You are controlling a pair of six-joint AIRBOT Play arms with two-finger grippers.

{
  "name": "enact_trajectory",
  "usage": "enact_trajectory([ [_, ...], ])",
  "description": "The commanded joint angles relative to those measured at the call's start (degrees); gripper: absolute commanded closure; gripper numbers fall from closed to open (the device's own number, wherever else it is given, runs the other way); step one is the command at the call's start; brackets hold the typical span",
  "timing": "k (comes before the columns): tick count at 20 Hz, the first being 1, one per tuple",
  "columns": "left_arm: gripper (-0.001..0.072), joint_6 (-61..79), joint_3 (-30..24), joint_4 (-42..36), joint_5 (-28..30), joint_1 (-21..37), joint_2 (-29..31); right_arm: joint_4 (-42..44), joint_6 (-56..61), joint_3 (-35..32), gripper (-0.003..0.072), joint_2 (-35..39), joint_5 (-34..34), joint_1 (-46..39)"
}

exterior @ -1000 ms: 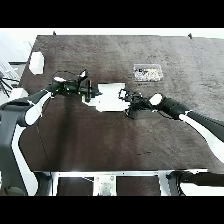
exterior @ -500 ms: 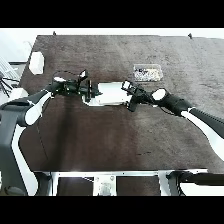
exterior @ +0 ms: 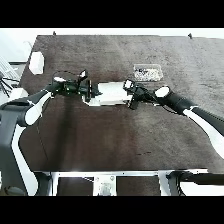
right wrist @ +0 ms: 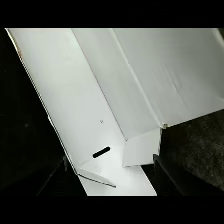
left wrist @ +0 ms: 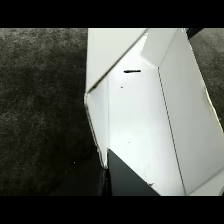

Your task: Fold the box and place the chain.

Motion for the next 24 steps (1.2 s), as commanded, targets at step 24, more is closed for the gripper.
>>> enact_trajectory([
  [24, 0.0688, 0.02, 0.02, 0.00, -0.04, 0.02, -0.02, 13.31, -16.94, 9.35, 0.0063, -10.40, 15.89, -7.23],
])
